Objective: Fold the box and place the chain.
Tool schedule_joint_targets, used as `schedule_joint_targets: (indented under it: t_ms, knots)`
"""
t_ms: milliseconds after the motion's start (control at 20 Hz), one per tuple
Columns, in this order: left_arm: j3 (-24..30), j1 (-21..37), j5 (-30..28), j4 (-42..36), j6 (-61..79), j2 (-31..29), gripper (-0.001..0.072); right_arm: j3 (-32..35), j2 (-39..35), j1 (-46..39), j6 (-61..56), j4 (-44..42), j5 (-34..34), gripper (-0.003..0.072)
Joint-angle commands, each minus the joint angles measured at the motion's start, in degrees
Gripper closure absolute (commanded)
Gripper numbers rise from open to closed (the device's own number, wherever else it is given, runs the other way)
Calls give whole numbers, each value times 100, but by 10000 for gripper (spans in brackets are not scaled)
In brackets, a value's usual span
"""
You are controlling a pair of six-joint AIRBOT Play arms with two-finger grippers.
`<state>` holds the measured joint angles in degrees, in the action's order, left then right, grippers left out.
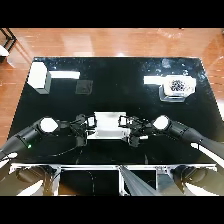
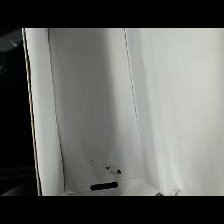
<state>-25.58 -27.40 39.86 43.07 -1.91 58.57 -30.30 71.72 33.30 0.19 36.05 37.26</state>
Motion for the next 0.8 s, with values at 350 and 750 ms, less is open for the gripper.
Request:
schedule_joint_targets:
  t_ms: [350,750]
  knots:
    - [-9,-247,-46,-470,4,219,571,2,4,2,-2,-2,2,162]
    - [-7,-247,-42,-476,7,219,486,2,4,2,-2,-2,0,162]
